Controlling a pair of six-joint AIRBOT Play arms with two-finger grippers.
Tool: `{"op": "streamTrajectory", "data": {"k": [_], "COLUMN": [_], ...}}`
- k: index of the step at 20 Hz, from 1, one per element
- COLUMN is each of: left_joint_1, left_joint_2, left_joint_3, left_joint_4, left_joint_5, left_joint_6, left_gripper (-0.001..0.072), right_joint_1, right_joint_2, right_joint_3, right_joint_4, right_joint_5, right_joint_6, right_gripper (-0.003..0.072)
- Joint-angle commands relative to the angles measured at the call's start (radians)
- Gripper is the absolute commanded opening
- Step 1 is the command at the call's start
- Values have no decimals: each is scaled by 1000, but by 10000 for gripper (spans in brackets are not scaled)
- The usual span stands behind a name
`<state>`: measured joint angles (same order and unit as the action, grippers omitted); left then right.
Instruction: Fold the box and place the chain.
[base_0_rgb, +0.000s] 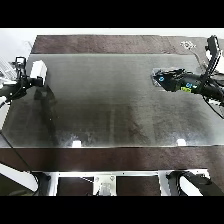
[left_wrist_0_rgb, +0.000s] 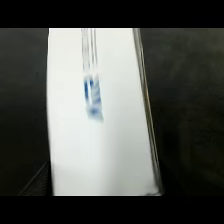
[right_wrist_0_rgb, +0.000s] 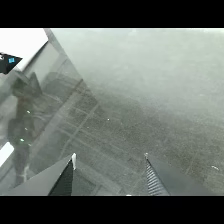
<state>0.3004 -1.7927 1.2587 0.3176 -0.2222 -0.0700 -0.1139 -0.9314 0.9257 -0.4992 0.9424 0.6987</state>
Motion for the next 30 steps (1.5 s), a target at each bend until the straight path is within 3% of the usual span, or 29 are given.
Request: {"op": "streamTrajectory", "data": {"k": [1,6,9,10,11,12,13,14,16,18,19,24,27,30], "left_joint_1": [1,1,1,1,1,1,0,0,-1,-35,-66,-310,-437,-548], "left_joint_2": [7,107,257,316,379,442,496,547,621,703,755,1074,1202,1304], "left_joint_3": [1,-6,-50,-72,-97,-122,-143,-159,-181,-249,-304,-668,-829,-975], "left_joint_4": [21,32,90,126,157,169,185,200,199,194,195,98,98,89], "left_joint_5": [-29,0,-26,-26,-30,-55,-116,-212,-353,-350,-304,118,154,259], "left_joint_6": [-1,-8,-56,-109,-179,-232,-248,-247,-276,-289,-284,-205,-146,-164], "left_gripper": [716,720,720,720,709,575,321,34,19,16,16,16,16,16], "right_joint_1": [0,0,0,0,0,0,0,0,1,2,2,1,0,0], "right_joint_2": [1,1,8,12,17,23,30,38,61,108,148,428,596,748], "right_joint_3": [0,0,0,0,0,0,0,0,-2,-29,-62,-310,-481,-658], "right_joint_4": [2,2,2,1,2,2,1,1,0,-3,-10,-11,-18,-18], "right_joint_5": [1,0,0,-1,0,0,0,0,0,-16,-48,-263,-349,-396], "right_joint_6": [16,27,27,27,27,27,27,27,23,-11,-22,-140,-196,-206], "right_gripper": [535,535,532,508,432,312,189,2,5,4,4,4,3,3]}}
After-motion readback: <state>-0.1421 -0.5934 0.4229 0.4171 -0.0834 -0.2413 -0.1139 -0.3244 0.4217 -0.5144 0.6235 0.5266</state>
